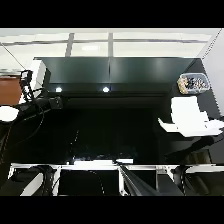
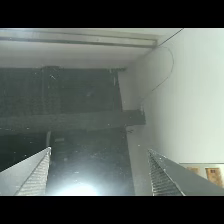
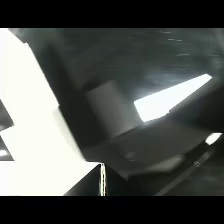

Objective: Fold the box and place the chain.

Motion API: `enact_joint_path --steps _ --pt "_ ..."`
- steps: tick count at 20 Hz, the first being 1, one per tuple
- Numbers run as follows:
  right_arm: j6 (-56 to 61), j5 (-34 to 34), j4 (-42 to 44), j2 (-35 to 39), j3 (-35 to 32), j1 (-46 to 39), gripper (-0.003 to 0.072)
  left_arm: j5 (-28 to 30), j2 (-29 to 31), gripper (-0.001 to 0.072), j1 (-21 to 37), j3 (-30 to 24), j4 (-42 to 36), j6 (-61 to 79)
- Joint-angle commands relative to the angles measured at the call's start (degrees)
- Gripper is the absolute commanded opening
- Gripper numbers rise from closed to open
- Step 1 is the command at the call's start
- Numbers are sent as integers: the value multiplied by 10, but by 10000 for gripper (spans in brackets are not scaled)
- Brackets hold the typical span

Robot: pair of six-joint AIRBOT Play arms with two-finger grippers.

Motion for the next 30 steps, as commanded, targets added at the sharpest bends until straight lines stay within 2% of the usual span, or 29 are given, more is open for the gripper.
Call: enact_joint_path --steps 1,5,7,11,15,19,23,25,27,30 --pt "-16 -11 60 64 -59 16 16 0 0 712 0 0 0 0" --pt "-17 -51 121 182 -172 63 16 6 0 710 0 0 -10 0" --pt "-21 -98 172 257 -242 103 16 4 0 710 0 0 -14 0" --pt "-21 -251 302 430 -405 236 16 -26 -11 710 -16 0 -24 21" --pt "-13 -420 310 560 -535 425 16 -12 -57 711 -87 2 -55 28" --pt "-8 -566 344 585 -618 607 16 -36 -152 710 -130 54 -126 38" --pt "2 -681 355 584 -628 743 17 -164 -271 711 -92 141 -207 56" --pt "1 -694 355 584 -628 769 16 -236 -326 711 -74 157 -274 107" --pt "2 -691 355 584 -628 775 17 -304 -384 712 -80 161 -329 163" --pt "1 -688 355 584 -628 775 17 -353 -466 712 -116 186 -364 213"
